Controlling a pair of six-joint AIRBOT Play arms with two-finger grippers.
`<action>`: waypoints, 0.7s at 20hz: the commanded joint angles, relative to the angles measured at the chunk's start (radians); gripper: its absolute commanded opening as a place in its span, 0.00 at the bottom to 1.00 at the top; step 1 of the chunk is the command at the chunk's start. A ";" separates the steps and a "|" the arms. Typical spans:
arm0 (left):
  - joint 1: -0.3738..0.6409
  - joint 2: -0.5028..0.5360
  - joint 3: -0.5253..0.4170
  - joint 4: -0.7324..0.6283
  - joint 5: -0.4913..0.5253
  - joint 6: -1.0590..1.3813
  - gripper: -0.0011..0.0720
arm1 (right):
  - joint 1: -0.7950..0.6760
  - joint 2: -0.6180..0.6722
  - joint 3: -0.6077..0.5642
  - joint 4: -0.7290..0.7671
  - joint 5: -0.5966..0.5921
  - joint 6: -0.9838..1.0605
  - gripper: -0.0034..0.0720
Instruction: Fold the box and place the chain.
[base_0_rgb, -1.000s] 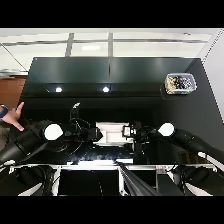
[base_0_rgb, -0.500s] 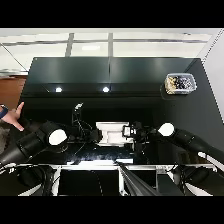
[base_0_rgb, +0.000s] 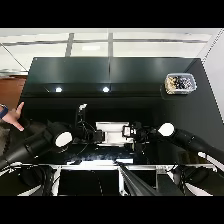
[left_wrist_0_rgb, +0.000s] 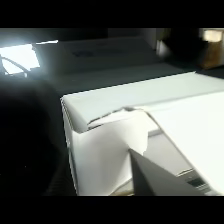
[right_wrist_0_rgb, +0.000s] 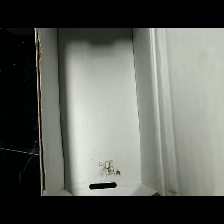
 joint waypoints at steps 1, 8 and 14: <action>-0.031 -0.057 0.028 0.045 -0.002 -0.015 0.70 | 0.000 -0.001 0.000 0.000 0.000 0.000 0.77; -0.033 -0.150 0.109 0.103 -0.137 -0.148 0.58 | 0.000 -0.001 0.000 0.000 0.000 0.000 0.77; -0.082 -0.154 0.166 0.251 -0.241 -0.321 0.50 | 0.000 -0.001 0.000 0.000 0.000 0.000 0.77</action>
